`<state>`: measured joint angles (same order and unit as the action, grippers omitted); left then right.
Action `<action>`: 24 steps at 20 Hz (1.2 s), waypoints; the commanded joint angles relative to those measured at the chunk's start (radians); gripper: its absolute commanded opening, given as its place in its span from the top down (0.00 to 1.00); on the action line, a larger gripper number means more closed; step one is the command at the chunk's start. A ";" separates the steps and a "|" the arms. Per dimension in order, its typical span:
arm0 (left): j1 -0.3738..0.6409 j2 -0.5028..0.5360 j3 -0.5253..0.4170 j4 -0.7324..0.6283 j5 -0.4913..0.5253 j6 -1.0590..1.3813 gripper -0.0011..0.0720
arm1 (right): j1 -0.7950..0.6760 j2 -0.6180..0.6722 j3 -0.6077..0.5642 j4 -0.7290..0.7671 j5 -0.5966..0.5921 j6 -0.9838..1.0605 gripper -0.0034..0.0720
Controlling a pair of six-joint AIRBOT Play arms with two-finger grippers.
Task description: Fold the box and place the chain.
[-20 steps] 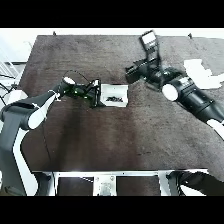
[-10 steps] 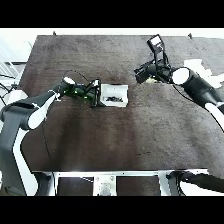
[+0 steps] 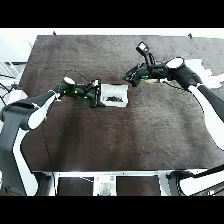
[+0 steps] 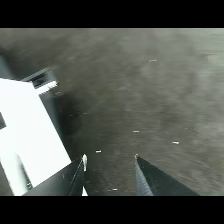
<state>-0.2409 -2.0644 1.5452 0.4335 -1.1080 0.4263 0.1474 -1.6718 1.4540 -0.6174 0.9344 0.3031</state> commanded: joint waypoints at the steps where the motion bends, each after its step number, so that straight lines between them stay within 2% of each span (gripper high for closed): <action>1: 0.001 0.000 0.000 0.000 0.000 0.000 0.51 | 0.006 -0.046 0.023 0.004 0.100 -0.035 0.46; 5: 0.001 0.000 0.000 0.000 0.001 0.001 0.51 | 0.040 -0.058 0.023 -0.071 0.204 -0.007 0.46; 8: 0.001 0.000 0.000 0.000 0.001 0.001 0.51 | 0.070 -0.057 0.023 -0.129 0.204 0.002 0.46; 13: 0.001 0.000 0.000 0.000 0.001 0.001 0.51 | 0.079 -0.058 0.023 -0.127 0.201 -0.037 0.44; 16: 0.001 0.000 0.000 0.000 0.002 0.000 0.51 | 0.091 -0.058 0.023 -0.127 0.203 -0.047 0.35; 24: 0.001 0.000 0.000 0.000 0.001 0.001 0.51 | 0.097 -0.082 0.023 -0.128 0.178 -0.055 0.35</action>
